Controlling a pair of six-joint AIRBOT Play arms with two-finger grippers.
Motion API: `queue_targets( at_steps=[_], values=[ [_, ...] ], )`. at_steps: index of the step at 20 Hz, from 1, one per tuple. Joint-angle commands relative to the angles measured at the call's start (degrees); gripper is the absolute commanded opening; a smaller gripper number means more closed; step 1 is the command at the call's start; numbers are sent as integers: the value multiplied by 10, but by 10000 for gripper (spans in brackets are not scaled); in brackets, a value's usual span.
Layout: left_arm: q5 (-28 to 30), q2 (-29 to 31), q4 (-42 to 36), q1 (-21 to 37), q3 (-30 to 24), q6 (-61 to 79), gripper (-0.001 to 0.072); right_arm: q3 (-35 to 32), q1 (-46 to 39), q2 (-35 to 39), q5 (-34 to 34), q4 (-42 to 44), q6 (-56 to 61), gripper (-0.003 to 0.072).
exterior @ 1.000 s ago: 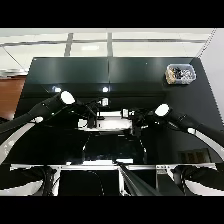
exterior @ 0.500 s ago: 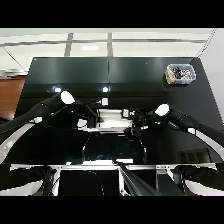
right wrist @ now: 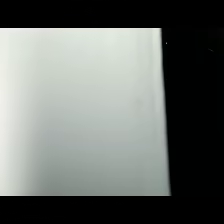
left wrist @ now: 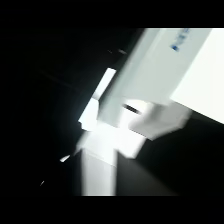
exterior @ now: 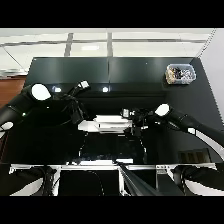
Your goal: Fold the box and place the chain.
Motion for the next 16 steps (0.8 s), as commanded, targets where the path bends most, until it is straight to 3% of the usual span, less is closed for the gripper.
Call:
queue_targets(
  at_steps=[1,2,5,7,8,10,12,16],
  values=[
    [-122,3,-79,3,-25,-93,30,1,0,0,0,0,1,287],
    [-106,-6,-136,-9,-41,-77,29,1,0,0,0,0,1,133],
    [-23,-43,-286,-34,-50,30,28,1,0,0,-1,1,1,145],
    [93,-55,-384,-31,-50,45,29,1,0,0,-1,1,1,145],
    [151,-61,-407,-27,-50,46,28,1,0,0,-1,1,1,145],
    [229,-78,-379,-26,-50,46,28,1,0,0,-1,1,1,145],
    [240,-104,-337,-26,-50,46,28,1,0,0,-1,1,1,145],
    [181,-157,-327,-29,-50,46,27,1,0,0,-1,1,1,145]
  ],
)
